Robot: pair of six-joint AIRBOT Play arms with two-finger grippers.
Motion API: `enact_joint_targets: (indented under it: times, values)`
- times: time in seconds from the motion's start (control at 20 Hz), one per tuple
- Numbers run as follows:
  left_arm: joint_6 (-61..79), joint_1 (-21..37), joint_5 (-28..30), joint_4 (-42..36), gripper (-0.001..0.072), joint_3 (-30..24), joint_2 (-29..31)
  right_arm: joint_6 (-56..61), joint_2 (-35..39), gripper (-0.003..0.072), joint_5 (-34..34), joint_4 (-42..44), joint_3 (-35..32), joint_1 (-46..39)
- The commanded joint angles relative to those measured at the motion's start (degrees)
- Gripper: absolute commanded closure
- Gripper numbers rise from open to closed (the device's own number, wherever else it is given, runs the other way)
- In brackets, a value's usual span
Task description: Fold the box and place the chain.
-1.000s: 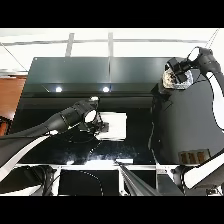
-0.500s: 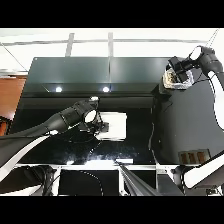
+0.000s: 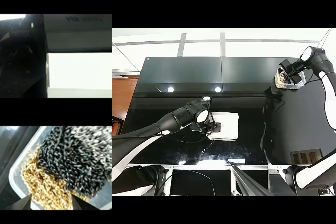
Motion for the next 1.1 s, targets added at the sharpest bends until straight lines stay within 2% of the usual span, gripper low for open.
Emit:
enact_joint_targets:
  times: [0.0, 0.1, 0.15, 0.2, 0.25, 0.3, 0.4, 0.5, 0.6, 0.9, 1.05]
  values:
    - [0.02, 0.04, 0.0, 0.0, 0.0679, 0.02, -0.02, 0.17, -1.6, 0.0217, -2.43, 3.02, 0.0, 0.52]
    - [0.02, 0.04, 0.02, 0.0, 0.0678, 0.02, -0.02, 0.13, -2.16, 0.0395, -2.84, 3.82, 0.0, 0.55]
    - [0.02, 0.04, 0.02, 0.0, 0.0678, 0.02, -0.02, 0.13, -2.19, 0.0441, -2.8, 3.74, 0.0, 0.55]
    - [0.02, 0.04, 0.02, 0.0, 0.0679, 0.02, -0.02, 0.11, -2.19, 0.0441, -2.58, 3.74, 0.0, 0.39]
    - [0.02, 0.04, 0.02, 0.0, 0.0679, 0.02, -0.02, -0.09, -2.12, 0.0536, -2.05, 3.98, 0.02, 0.09]
    - [0.02, 0.04, 0.02, 0.0, 0.0679, 0.02, -0.02, -2.08, -1.79, 0.0672, -1.38, 4.66, 0.02, -0.2]
    - [0.02, 0.04, 0.0, 0.0, 0.0678, 0.02, -0.02, -8.0, -0.24, 0.0674, -1.27, 5.57, 0.02, -0.55]
    - [0.02, 0.04, 0.04, 0.0, 0.0678, 0.02, -0.02, -18.71, 3.06, 0.0676, -0.83, 5.46, 0.02, -0.72]
    - [0.02, 0.04, 0.04, -0.04, 0.0678, 0.02, -0.02, -27.8, 7.41, 0.0678, 1.95, 5.31, 0.02, -0.85]
    - [0.02, 0.02, 0.02, -0.15, 0.0679, 0.02, -0.02, -35.47, 24.65, 0.0679, 0.79, 5.81, 0.04, -2.27]
    - [0.02, -0.02, -0.07, -0.9, 0.0679, 0.02, -0.02, -40.26, 33.62, 0.0679, 2.47, 10.58, 0.07, -3.02]
